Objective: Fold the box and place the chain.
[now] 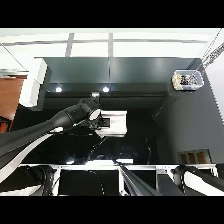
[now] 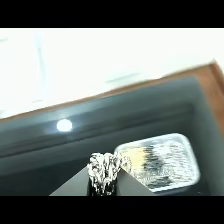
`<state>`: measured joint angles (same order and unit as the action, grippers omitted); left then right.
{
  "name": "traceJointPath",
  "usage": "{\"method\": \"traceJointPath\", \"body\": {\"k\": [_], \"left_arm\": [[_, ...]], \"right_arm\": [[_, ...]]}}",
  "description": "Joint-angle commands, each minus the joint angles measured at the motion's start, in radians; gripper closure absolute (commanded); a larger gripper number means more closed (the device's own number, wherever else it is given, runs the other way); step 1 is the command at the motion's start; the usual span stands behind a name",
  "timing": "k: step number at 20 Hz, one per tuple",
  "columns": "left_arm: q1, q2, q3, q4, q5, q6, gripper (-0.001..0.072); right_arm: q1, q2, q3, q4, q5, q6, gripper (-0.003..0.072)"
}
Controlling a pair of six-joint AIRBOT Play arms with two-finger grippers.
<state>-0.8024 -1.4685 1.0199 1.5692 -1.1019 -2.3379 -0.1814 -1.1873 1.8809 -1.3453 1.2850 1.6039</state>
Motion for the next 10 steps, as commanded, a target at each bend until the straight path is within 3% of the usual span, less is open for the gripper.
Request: {"method": "traceJointPath", "body": {"k": [1, 6, 10], "left_arm": [[0.001, -0.001, 0.000, 0.001, 0.001, 0.000, 0.0675], [0.001, -0.001, 0.000, 0.001, 0.000, 0.000, 0.0675], [0.001, -0.001, 0.000, 0.001, 0.000, 0.000, 0.0675]], "right_arm": [[0.066, 0.143, -0.002, 0.128, 0.167, -0.074, 0.0670], [0.108, 0.209, -0.002, 0.460, 0.388, -0.163, 0.0669], [0.159, 0.208, -0.002, 0.567, 0.410, -0.166, 0.0670]]}}
